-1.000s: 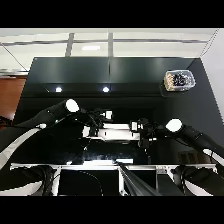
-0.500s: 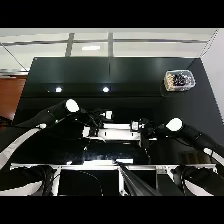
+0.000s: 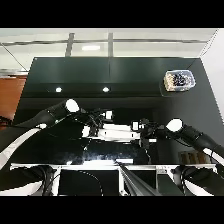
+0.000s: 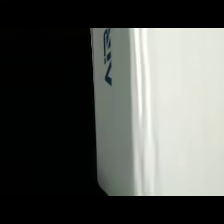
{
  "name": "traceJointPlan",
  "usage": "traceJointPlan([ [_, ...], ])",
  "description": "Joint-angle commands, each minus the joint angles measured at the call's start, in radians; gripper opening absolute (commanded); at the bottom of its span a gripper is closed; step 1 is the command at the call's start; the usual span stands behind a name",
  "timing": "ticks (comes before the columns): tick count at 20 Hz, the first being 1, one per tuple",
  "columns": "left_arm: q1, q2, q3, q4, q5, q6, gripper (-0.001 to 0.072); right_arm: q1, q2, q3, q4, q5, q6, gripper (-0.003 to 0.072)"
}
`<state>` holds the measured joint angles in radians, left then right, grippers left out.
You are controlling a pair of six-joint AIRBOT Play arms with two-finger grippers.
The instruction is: Fold the box and place the chain.
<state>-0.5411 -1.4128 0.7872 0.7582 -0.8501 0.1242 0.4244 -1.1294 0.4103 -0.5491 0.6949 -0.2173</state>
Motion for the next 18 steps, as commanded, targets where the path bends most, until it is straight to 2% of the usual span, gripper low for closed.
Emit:
traceJointPlan([
  [1,0.000,0.002,0.001,0.000,-0.014,-0.003,0.0025,-0.001,-0.001,0.000,-0.002,0.000,-0.001,0.0488],
  [2,0.000,0.006,0.002,0.000,-0.025,-0.027,0.0031,-0.001,-0.001,0.000,-0.002,0.000,-0.001,0.0488],
  [3,0.000,0.016,0.004,0.003,-0.029,-0.066,0.0132,-0.001,-0.001,0.000,-0.002,0.000,-0.001,0.0488],
  [4,0.000,0.032,0.008,0.019,-0.033,-0.105,0.0277,0.000,-0.001,0.000,-0.002,0.000,-0.001,0.0488],
  [5,0.001,0.058,0.014,0.042,-0.045,-0.141,0.0392,0.000,-0.001,0.000,-0.002,0.000,-0.001,0.0488],
  [6,0.001,0.089,0.019,0.079,-0.053,-0.188,0.0446,0.000,-0.001,0.000,-0.002,0.000,-0.001,0.0488],
  [7,0.001,0.130,0.019,0.130,-0.053,-0.275,0.0447,0.000,-0.001,0.000,-0.002,0.001,-0.001,0.0488],
  [9,0.001,0.216,0.019,0.254,-0.063,-0.467,0.0584,0.000,-0.001,0.000,-0.005,0.012,-0.026,0.0488],
  [10,0.001,0.256,0.019,0.311,-0.084,-0.560,0.0585,0.000,-0.001,0.000,-0.005,0.021,-0.044,0.0488],
  [12,0.000,0.323,0.019,0.414,-0.176,-0.745,0.0584,0.000,-0.001,0.000,-0.003,0.031,-0.053,0.0488],
  [13,0.000,0.339,0.018,0.434,-0.235,-0.822,0.0561,0.000,-0.001,0.000,-0.003,0.031,-0.053,0.0488],
  [14,0.000,0.344,0.018,0.430,-0.294,-0.907,0.0507,0.000,-0.001,0.000,-0.002,0.030,-0.053,0.0488],
  [15,0.000,0.341,0.016,0.404,-0.357,-0.984,0.0295,0.000,-0.001,0.000,-0.002,0.030,-0.053,0.0488],
  [16,-0.001,0.340,0.011,0.358,-0.412,-1.002,0.0031,0.000,-0.001,0.000,-0.002,0.030,-0.053,0.0488],
  [18,-0.006,0.340,-0.019,0.200,-0.442,-0.981,0.0025,0.000,-0.001,0.000,-0.002,0.030,-0.053,0.0488],
])
